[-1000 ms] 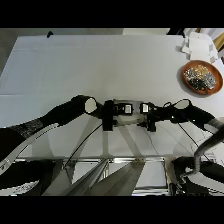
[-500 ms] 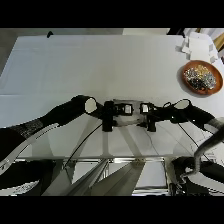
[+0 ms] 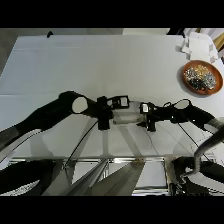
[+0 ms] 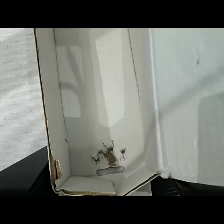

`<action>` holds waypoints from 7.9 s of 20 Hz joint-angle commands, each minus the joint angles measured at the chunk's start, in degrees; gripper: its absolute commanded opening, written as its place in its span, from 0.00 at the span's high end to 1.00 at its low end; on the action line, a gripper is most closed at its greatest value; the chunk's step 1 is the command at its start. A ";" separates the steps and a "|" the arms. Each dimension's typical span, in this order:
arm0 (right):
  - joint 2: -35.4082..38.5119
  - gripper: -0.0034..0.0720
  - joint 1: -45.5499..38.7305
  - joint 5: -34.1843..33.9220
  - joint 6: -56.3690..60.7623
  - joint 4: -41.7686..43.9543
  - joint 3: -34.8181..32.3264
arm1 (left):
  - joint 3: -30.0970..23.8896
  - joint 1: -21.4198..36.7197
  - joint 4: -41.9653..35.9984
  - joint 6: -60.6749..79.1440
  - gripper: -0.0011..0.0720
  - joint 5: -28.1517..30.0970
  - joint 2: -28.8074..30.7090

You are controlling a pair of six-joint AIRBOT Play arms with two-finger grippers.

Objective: Fold the box and place the chain.

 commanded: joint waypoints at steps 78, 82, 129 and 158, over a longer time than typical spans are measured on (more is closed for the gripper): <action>0.02 0.44 0.02 0.09 -0.04 -0.07 0.04 | 5.09 -1.86 2.08 -71.47 0.51 -2.21 -10.21; 0.02 0.44 0.02 0.11 -0.04 -0.07 0.04 | 10.95 -3.08 6.62 -77.55 0.51 -10.47 -13.40; 0.02 0.44 0.02 0.09 -0.04 -0.07 0.04 | 21.88 -7.52 15.72 -102.16 0.66 -21.42 -24.59; 0.02 0.44 0.02 0.09 -0.04 -0.07 0.04 | 21.88 -7.78 15.47 -102.01 0.90 -17.73 -25.88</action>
